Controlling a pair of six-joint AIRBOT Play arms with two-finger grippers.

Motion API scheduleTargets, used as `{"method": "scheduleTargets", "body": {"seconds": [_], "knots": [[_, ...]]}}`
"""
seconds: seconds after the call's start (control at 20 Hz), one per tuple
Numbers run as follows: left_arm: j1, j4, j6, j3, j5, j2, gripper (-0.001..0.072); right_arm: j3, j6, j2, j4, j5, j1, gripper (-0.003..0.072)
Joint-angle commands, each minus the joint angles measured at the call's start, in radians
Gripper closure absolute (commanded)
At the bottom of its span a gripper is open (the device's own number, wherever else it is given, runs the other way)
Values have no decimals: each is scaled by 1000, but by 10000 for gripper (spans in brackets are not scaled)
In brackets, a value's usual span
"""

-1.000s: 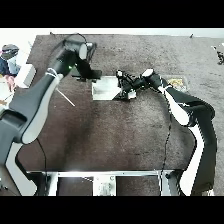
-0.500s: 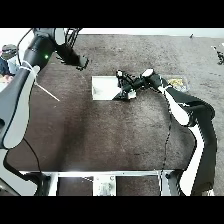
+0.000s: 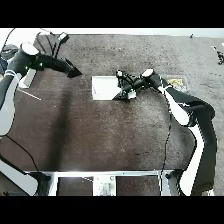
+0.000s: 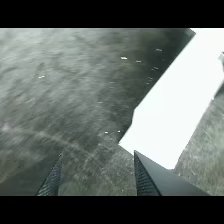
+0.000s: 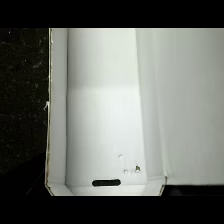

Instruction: Fold the box and place the chain.

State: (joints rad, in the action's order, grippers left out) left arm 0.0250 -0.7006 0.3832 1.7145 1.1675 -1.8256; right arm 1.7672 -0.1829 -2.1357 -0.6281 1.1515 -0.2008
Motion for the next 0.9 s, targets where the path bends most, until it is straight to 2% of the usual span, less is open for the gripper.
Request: {"method": "scheduleTargets", "body": {"seconds": [0.0, 0.15, 0.2, 0.25, 0.3, 0.35, 0.5, 0.85], "knots": [[-47, 215, -355, -68, 98, -82, 221, 1, 0, -1, 0, 0, -1, 278], [-47, 223, -452, -67, 108, -139, 216, 1, 0, -1, 0, 0, -1, 278], [-46, 224, -472, -67, 109, -154, 137, 1, 0, -1, 0, 0, -1, 278], [-46, 224, -480, -67, 108, -168, 138, 1, 0, -1, 0, 0, -1, 278], [-44, 223, -527, -67, 109, -182, 85, 1, 0, -1, 0, 0, -1, 278], [-40, 223, -578, -67, 108, -197, -11, 1, 0, -1, 0, 0, -1, 279], [-19, 230, -718, -68, 160, -235, -11, 1, 0, -1, 0, 0, -1, 278], [10, 288, -837, -67, 158, -272, -11, 1, 0, -1, 0, 0, -1, 279]]}}
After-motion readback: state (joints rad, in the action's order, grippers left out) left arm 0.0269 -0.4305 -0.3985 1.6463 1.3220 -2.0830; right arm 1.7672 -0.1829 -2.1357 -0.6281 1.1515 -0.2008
